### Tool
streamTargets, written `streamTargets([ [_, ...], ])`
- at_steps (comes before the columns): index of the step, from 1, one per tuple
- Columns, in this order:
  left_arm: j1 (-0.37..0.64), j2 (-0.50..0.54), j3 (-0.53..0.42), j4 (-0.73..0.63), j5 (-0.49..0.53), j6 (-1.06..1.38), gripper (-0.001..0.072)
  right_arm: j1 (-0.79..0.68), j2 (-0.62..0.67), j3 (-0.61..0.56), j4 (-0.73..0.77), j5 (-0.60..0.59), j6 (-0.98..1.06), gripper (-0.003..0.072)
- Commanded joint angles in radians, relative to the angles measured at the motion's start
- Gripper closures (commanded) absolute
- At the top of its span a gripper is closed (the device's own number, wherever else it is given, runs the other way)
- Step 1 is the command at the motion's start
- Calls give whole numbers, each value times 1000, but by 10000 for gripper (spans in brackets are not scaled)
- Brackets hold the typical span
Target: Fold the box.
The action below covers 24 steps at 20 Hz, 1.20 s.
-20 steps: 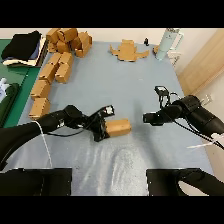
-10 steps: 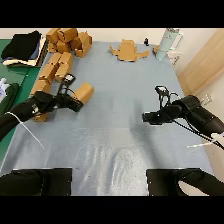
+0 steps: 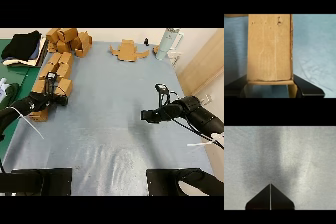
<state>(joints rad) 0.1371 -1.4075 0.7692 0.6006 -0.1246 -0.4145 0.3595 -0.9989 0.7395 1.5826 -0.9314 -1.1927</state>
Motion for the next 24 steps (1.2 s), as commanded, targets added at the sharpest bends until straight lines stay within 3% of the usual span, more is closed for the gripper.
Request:
streamTargets([
  [1,41,-23,35,-2,27,-24,234,0,-1,1,7,8,0,679],
  [7,104,-27,46,3,18,-19,234,0,-1,1,8,11,0,679],
  [18,100,-26,46,1,-7,-24,234,0,-2,1,8,34,0,679],
  [24,100,-26,46,-2,-73,-23,234,0,-2,1,8,38,0,679],
])
